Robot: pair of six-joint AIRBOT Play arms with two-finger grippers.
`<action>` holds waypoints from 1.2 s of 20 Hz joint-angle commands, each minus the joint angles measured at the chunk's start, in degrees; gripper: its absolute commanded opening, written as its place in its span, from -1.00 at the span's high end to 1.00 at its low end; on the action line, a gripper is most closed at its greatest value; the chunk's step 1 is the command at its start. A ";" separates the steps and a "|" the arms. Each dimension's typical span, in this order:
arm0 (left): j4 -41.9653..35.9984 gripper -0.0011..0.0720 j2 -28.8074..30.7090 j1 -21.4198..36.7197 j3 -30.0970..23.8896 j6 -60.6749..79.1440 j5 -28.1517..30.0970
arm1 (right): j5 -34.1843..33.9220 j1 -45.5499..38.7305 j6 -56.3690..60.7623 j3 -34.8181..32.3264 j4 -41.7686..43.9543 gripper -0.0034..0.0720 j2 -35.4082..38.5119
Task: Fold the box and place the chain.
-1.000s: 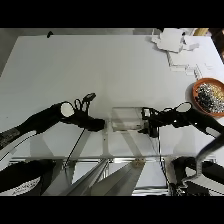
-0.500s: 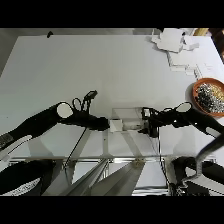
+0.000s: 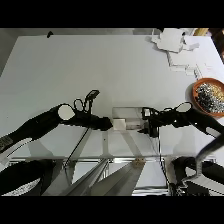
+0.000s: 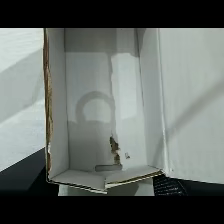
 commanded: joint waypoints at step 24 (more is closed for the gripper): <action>2.16 -0.17 -3.17 -4.92 2.99 -2.49 6.75 | 0.04 0.04 -0.15 0.04 -0.02 -0.19 -0.02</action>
